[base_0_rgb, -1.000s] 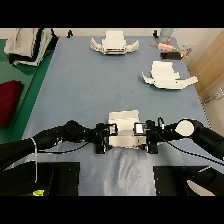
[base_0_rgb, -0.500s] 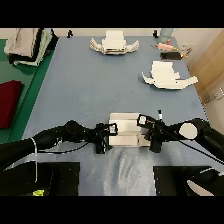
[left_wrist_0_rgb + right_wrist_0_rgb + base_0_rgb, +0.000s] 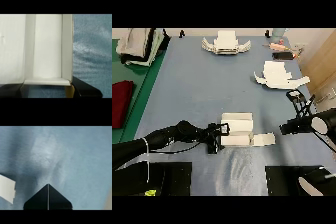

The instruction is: Fold the box.

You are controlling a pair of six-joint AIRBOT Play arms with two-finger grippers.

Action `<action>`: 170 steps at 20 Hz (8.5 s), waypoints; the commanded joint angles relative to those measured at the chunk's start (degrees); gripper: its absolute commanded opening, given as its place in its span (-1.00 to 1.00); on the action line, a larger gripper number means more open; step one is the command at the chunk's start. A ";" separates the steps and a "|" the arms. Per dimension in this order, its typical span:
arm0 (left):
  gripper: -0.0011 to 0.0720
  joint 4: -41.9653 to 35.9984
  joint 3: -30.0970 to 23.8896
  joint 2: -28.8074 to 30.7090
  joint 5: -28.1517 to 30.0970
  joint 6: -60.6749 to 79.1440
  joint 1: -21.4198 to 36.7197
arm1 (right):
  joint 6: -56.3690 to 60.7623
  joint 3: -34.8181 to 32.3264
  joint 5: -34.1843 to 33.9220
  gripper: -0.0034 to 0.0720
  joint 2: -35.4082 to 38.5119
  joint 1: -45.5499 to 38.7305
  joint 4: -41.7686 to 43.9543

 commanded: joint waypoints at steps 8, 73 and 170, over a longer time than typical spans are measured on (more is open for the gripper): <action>0.50 0.00 0.07 0.04 0.00 0.02 0.04 | -15.52 -5.29 -1.46 -0.91 -12.92 -10.54 40.22; 0.50 0.00 0.07 0.04 0.00 0.02 0.04 | 49.22 17.14 1.27 -0.09 -34.38 32.79 6.56; 0.50 0.02 0.04 0.04 0.00 0.02 0.04 | -66.40 -0.59 -28.44 0.50 -8.85 32.79 24.24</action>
